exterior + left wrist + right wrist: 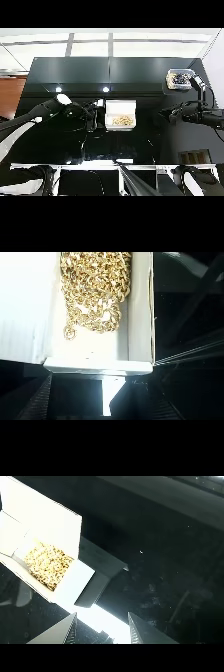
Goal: Fold the box and place the chain.
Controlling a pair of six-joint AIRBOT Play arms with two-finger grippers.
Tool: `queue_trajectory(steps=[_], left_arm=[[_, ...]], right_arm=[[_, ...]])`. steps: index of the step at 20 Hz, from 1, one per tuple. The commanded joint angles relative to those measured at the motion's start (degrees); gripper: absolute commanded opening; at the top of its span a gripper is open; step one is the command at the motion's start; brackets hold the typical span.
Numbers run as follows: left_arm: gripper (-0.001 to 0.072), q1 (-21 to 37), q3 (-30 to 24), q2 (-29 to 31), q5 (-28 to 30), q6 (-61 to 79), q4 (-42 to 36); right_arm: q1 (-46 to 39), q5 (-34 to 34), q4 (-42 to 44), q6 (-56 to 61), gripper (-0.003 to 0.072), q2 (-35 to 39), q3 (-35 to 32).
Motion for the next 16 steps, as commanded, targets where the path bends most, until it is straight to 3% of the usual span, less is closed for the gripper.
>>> queue_trajectory(steps=[1,10,14,15,16], left_arm=[[0.0717,-0.35,0.09,-0.46,2.89,0.11,-0.85],[0.0713,-1.99,2.01,-1.53,2.47,3.8,-0.7],[0.0707,-2.82,1.99,-1.55,2.36,3.5,3.54],[0.0667,-2.71,1.99,-1.55,2.36,3.41,3.74],[0.056,-2.73,1.99,-1.53,2.36,3.37,3.72]], right_arm=[[0.0,-0.02,0.0,0.0,0.0372,0.07,0.04],[0.0,-0.13,0.0,0.0,0.0373,0.07,0.04],[0.0,-0.24,-0.02,-0.02,0.0372,0.07,0.04],[0.0,-0.28,-0.04,-0.04,0.0372,0.07,0.04],[0.13,-0.24,-0.02,-0.04,0.0373,0.04,0.02]])
